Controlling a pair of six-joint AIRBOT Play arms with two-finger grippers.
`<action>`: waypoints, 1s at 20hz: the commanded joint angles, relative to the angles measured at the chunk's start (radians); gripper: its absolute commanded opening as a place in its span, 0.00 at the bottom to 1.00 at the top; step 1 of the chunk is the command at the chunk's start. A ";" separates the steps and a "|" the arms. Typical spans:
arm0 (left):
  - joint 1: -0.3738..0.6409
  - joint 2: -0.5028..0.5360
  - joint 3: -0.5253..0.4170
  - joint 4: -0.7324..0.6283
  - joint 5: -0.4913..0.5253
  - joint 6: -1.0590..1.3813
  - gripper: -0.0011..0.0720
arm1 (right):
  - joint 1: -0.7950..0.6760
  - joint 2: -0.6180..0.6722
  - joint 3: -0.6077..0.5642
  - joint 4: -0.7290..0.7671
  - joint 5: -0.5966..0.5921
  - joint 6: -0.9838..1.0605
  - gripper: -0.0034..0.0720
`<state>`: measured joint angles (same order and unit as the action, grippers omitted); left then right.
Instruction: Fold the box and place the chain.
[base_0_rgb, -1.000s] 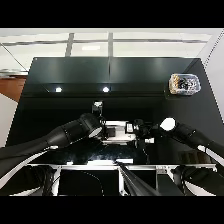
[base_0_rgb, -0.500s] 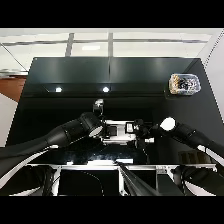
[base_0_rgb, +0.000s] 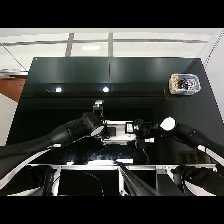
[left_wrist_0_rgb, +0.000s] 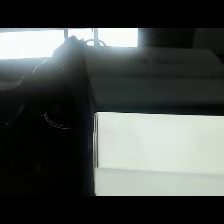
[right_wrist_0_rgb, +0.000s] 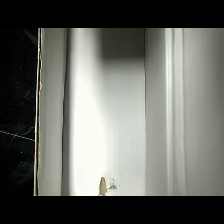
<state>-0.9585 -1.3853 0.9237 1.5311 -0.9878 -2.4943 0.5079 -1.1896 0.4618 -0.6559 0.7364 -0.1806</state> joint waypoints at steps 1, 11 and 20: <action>-0.001 -0.002 0.000 -0.003 -0.011 0.002 0.05 | 0.001 -0.001 -0.001 0.001 0.000 0.000 0.75; 0.000 0.023 -0.003 0.033 -0.069 0.036 0.05 | -0.002 0.146 0.000 -0.212 0.042 0.137 0.99; 0.017 0.014 -0.010 0.061 -0.063 0.057 0.05 | -0.001 0.159 -0.001 -0.103 0.055 0.135 0.98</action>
